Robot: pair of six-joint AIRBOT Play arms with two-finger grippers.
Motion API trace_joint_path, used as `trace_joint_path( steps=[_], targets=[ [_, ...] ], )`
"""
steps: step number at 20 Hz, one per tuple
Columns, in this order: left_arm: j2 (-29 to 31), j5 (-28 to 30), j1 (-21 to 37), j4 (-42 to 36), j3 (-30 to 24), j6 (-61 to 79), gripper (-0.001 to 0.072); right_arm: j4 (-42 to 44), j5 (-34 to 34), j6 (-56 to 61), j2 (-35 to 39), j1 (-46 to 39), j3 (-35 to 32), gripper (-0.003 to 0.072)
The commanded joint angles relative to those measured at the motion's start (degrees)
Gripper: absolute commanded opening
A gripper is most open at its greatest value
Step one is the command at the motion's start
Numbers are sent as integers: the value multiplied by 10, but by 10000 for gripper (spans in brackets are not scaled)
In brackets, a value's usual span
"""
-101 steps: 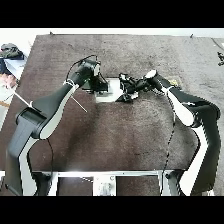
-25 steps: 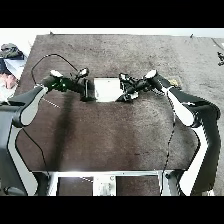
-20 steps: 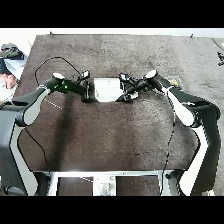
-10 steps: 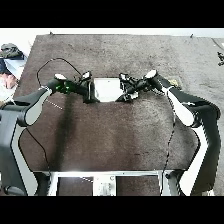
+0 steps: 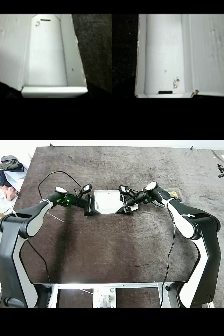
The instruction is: Fold the box and place the chain.
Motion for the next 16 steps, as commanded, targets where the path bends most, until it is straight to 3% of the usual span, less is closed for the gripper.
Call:
trace_joint_path(
  steps=[1, 16],
  targets=[
    [-1, -2, 0, -2, 0, 0, 720, 0, 0, 0, 0, 0, 0, 435],
    [-1, 16, -11, -1, 0, 1, 720, 0, 0, 0, 0, 0, 0, 435]
  ],
)
